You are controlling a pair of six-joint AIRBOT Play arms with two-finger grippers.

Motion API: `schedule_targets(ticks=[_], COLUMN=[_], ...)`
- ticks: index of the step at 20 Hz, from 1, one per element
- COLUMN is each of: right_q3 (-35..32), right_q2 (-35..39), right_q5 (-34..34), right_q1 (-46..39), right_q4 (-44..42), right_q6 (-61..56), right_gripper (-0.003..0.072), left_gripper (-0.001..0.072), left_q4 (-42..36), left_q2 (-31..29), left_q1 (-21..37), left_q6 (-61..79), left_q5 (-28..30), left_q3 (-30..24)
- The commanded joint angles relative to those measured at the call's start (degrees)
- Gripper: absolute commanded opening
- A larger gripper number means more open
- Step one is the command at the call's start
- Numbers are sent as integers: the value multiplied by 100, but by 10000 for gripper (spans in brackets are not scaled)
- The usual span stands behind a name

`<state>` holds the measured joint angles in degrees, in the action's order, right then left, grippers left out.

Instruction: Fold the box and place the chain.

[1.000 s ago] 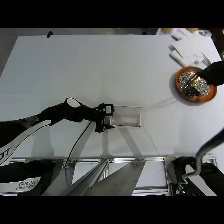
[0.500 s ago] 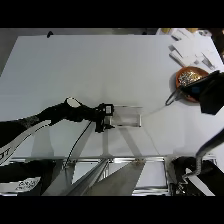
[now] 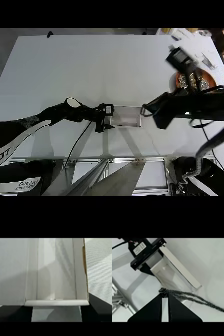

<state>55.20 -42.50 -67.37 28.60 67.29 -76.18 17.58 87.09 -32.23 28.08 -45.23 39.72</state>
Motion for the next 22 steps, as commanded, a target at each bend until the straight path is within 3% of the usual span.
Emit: schedule_targets(ticks=[1, 6, 13, 15, 18, 22], right_q3=[-765, -1259, -1294, -1294, -1241, -466], right_q2=[-105, -616, -1447, -1569, -1379, -826], right_q5=[1036, 1513, 2090, 2050, 1895, 1027], right_q1=[271, 656, 896, 894, 876, 282], right_q4=[-15, -22, 11, 24, 87, 717], right_q6=[4, 13, 13, 15, 22, 15], right_gripper=[21, 21, 34, 235, 229, 158], left_gripper=[111, 111, 111, 111, 111, 111], left_q4=[2, 2, 2, 2, 0, 2], left_q2=[-4, -4, -2, -4, -4, -4], left_q1=[0, 0, 0, 0, 0, 0], left_q6=[2, 2, 2, 2, 2, 2], left_q5=[0, 2, 2, 2, 2, 0], left_q3=[0, 0, 0, 0, 2, 0])
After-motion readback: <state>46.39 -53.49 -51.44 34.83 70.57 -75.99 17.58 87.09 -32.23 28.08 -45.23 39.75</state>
